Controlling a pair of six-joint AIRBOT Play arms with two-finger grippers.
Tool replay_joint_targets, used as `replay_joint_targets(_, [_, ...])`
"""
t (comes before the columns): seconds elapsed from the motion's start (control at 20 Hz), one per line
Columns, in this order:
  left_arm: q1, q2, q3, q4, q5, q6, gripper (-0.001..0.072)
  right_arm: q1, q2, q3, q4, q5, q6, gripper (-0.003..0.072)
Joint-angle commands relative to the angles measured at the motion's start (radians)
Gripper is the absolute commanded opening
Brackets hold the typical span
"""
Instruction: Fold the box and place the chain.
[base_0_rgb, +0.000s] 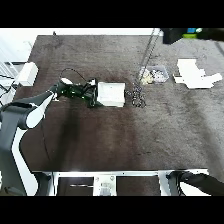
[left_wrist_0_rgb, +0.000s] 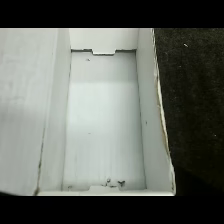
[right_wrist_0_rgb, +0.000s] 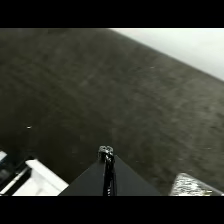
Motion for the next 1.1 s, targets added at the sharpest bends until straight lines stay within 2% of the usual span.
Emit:
replay_joint_targets(0.0, [0.0, 0.0, 0.0, 0.0, 0.001, 0.0, 0.0543, 0.06, -0.059, -0.055, 0.095, -0.048, -0.04, 0.0012])
replay_joint_targets(0.35, [0.0, 0.0, 0.0, 0.0, 0.0, 0.0, 0.0543, 0.213, -0.276, -0.06, 0.11, -0.069, -0.04, 0.001])
replay_joint_targets(0.6, [0.0, 0.0, 0.0, 0.0, 0.0, 0.0, 0.0543, 0.255, -0.432, -0.074, 0.128, -0.065, -0.04, 0.001])
replay_joint_targets(0.9, [0.0, 0.0, 0.0, 0.0, 0.0, 0.0, 0.0543, 0.221, -0.452, -0.167, 0.114, -0.06, -0.068, 0.0016])
replay_joint_targets(0.95, [0.0, 0.0, 0.0, 0.0, 0.0, 0.0, 0.0543, 0.217, -0.452, -0.167, 0.109, -0.051, -0.076, 0.0141])
replay_joint_targets(1.0, [0.0, 0.0, 0.0, 0.0, 0.0, 0.0, 0.0543, 0.21, -0.45, -0.164, 0.109, -0.038, -0.085, 0.0347])
replay_joint_targets(1.05, [0.0, 0.0, 0.0, 0.0, 0.0, 0.0, 0.0542, 0.201, -0.443, -0.164, 0.108, -0.013, -0.092, 0.0416])
